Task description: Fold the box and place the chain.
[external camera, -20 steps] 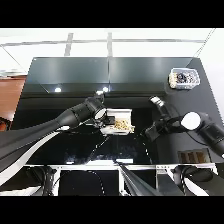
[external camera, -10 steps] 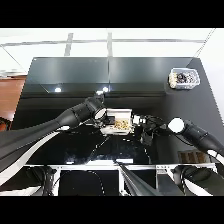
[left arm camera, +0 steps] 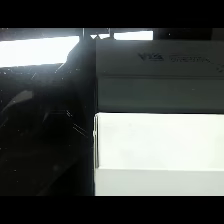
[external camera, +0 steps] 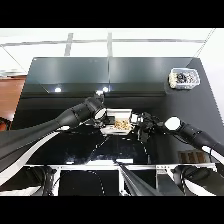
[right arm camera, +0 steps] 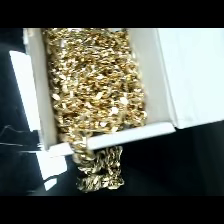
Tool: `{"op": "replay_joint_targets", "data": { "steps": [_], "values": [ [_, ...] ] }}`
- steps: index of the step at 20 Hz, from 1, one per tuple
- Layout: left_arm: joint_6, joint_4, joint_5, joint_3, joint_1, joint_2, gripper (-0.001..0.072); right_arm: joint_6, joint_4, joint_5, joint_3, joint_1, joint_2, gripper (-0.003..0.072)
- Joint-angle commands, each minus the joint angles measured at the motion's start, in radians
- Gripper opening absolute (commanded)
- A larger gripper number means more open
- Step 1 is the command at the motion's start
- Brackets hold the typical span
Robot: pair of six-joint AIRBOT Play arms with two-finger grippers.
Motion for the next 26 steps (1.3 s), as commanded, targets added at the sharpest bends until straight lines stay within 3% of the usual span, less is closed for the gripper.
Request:
{"op": "replay_joint_targets", "data": {
  "steps": [1, 3, 6, 9, 12, 17, 22, 26],
  "values": [
    [0.0, 0.0, 0.0, 0.0, 0.0, 0.0, 0.003, 0.001, 0.007, 0.006, 0.0, 0.0, -0.003, 0.0008],
    [0.0, 0.0, 0.0, 0.0, 0.0, 0.0, 0.0029, 0.048, -0.007, 0.013, 0.0, 0.0, 0.011, 0.0009],
    [0.0, 0.0, 0.0, 0.0, 0.0, 0.0, 0.003, 0.36, -0.148, 0.024, 0.001, -0.011, 0.109, 0.0009],
    [0.0, 0.0, 0.0, 0.0, 0.0, 0.0, 0.003, 0.613, -0.282, 0.16, 0.05, -0.053, 0.262, 0.0009],
    [0.0, 0.0, 0.0, 0.0, 0.0, 0.0, 0.003, 0.768, -0.267, 0.306, 0.156, -0.085, 0.375, 0.0008],
    [0.0, 0.0, 0.0, 0.0, 0.0, 0.0, 0.003, 0.871, -0.034, 0.314, 0.295, -0.085, 0.396, 0.0009],
    [0.0, 0.0, 0.0, 0.0, 0.0, 0.0, 0.003, 0.888, 0.092, 0.287, 0.304, -0.085, 0.386, 0.001],
    [0.0, 0.0, 0.0, 0.0, 0.0, 0.0, 0.003, 0.938, 0.079, 0.336, 0.303, -0.037, 0.296, 0.0017]
  ]
}}
